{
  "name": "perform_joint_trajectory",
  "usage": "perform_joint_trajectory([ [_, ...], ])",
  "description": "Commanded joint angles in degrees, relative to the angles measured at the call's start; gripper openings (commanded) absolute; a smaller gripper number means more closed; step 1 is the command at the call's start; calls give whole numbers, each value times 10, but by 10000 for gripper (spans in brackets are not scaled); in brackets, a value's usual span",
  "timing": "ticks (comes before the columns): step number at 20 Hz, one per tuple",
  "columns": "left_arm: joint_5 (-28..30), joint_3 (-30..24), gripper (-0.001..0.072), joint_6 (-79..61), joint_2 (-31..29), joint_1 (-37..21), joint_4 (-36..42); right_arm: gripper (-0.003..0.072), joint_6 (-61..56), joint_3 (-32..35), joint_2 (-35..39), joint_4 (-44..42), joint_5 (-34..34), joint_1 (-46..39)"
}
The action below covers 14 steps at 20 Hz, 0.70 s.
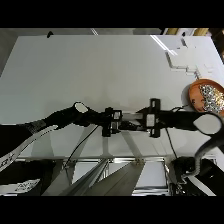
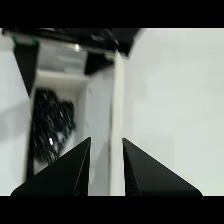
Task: Fold the box and place the chain.
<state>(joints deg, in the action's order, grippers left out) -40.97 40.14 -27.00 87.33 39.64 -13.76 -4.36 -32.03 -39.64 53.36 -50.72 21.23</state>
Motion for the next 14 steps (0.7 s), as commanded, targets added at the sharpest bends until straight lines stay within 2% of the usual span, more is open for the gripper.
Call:
perform_joint_trajectory([
  [1,0,0,273,0,0,0,0,196,-38,-23,23,64,-115,-107],
  [2,0,0,273,0,0,0,0,155,-38,-23,22,64,-133,-136],
  [5,0,0,273,0,0,0,0,155,-31,-11,4,64,-112,-177],
  [8,0,0,273,0,0,0,0,147,-19,6,-63,63,-111,-182],
  [9,0,0,273,0,0,0,0,105,2,10,-85,58,-109,-182],
  [10,0,0,273,0,0,0,0,98,21,12,-103,58,-109,-182],
  [14,0,0,273,0,0,0,0,121,92,25,-156,46,-98,-176],
])
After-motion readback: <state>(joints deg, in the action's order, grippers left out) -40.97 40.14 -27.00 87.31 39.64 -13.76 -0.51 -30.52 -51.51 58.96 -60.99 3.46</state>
